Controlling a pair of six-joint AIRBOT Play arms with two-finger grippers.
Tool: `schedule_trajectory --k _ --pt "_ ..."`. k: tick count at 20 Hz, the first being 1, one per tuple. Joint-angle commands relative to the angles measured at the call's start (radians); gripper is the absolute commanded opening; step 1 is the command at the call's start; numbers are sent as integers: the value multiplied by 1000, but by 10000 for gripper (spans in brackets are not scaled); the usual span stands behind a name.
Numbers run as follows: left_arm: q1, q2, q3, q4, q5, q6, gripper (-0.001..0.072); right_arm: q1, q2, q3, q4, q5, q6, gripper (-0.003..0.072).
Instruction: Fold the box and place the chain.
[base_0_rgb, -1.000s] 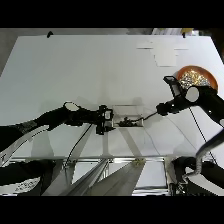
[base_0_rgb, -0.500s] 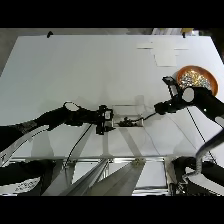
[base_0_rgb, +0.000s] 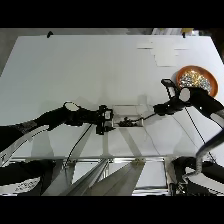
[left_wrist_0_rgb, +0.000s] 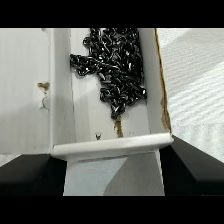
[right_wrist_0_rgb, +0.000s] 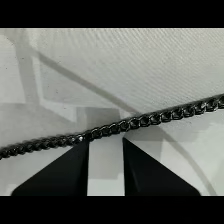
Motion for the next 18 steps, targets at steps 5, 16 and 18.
schedule_trajectory --k 5,16,18 --pt "0 1 0 0 0 0 69 11 2 -1 36 38 -10 15" --pt "0 1 0 0 0 0 69 179 181 -1 48 186 -27 15" --pt "0 1 0 0 0 0 69 211 247 -1 85 188 -35 15"
